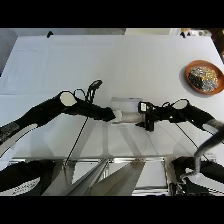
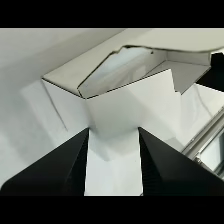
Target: Fold the box and place the chain.
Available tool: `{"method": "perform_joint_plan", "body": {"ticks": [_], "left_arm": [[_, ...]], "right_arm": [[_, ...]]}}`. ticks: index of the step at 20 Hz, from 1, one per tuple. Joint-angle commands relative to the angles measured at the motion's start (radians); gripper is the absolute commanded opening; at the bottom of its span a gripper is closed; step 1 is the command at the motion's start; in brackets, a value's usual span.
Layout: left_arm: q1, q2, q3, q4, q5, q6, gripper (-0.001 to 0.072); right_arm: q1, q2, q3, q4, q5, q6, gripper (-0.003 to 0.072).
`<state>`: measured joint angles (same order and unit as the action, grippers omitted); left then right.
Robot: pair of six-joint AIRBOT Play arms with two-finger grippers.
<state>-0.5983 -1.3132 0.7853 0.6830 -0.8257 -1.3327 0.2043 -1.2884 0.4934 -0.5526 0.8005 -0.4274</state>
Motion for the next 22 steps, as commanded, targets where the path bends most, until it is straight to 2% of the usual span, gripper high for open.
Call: {"method": "perform_joint_plan", "body": {"ticks": [1, 5, 6, 12, 19, 22], "left_arm": [[-0.008, 0.0, 0.045, 0.15, -0.025, -0.143, 0.0353], [-0.027, -0.002, 0.087, 0.231, -0.039, -0.244, 0.0365], [-0.035, -0.006, 0.097, 0.248, -0.039, -0.267, 0.0418], [-0.084, -0.07, 0.138, 0.33, -0.074, -0.371, 0.0425], [-0.139, -0.145, 0.266, 0.496, -0.176, -0.541, 0.0426], [-0.155, -0.187, 0.327, 0.547, -0.249, -0.619, 0.0425]], "right_arm": [[0.0, 0.0, 0.0, 0.0, 0.0, 0.0, 0.0378], [0.0, 0.0, 0.0, 0.0, 0.0, 0.0, 0.0378], [0.0, 0.0, 0.0, 0.0, 0.0, 0.0, 0.0378], [0.0, 0.0, 0.0, 0.0, 0.0, 0.0, 0.0378], [0.0, 0.0, 0.0, 0.0, 0.0, 0.0, 0.0378], [0.0, 0.0, 0.0, 0.0, 0.0, 0.0, 0.0378]]}}
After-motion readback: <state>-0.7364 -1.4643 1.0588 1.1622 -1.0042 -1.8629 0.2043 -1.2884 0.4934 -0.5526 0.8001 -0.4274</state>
